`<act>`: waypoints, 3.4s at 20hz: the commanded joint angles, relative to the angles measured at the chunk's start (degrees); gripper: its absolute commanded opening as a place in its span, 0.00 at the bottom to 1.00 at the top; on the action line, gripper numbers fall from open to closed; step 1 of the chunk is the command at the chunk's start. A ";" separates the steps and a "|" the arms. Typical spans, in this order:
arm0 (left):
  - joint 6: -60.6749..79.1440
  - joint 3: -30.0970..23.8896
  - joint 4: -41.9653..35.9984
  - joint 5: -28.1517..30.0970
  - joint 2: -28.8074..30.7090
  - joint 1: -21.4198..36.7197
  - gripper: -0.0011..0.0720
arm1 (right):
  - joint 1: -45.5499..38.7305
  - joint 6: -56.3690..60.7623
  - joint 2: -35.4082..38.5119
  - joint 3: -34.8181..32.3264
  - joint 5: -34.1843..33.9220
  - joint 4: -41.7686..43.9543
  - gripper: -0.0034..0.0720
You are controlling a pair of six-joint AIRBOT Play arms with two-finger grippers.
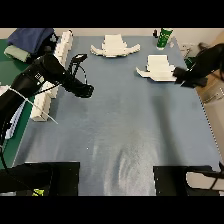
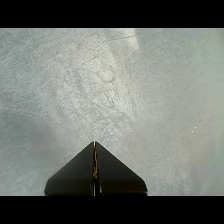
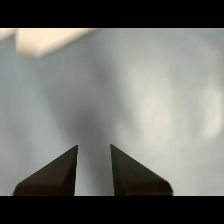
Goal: Fold the box.
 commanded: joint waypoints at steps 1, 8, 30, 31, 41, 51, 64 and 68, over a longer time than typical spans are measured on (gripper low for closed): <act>0.02 0.02 0.00 0.00 -0.02 0.02 0.03 | -15.08 -6.05 -16.92 19.17 1.25 7.74 0.46; 0.02 0.02 0.00 0.00 -0.02 0.02 0.03 | -22.40 -14.67 -39.89 35.12 14.34 28.57 0.46; 0.02 0.02 0.00 0.02 -0.02 0.02 0.03 | -21.59 -24.52 -46.14 36.50 15.54 41.81 0.42; 0.02 0.02 0.00 0.02 -0.02 0.02 0.03 | -21.59 -25.73 -46.03 36.76 14.38 42.88 0.42; 0.02 0.02 0.00 0.02 -0.02 0.02 0.03 | -21.24 -30.80 -43.10 37.94 2.82 45.53 0.05; 0.02 0.02 -0.02 0.02 -0.02 0.00 0.03 | -9.55 -31.19 -20.44 11.13 1.97 44.44 0.04; 0.02 0.02 0.00 0.02 -0.02 0.02 0.03 | 7.30 -19.87 35.58 -53.55 13.62 43.12 0.04; 0.02 0.02 -0.02 0.02 -0.02 0.02 0.03 | 10.73 -12.76 44.81 -59.69 13.00 38.88 0.05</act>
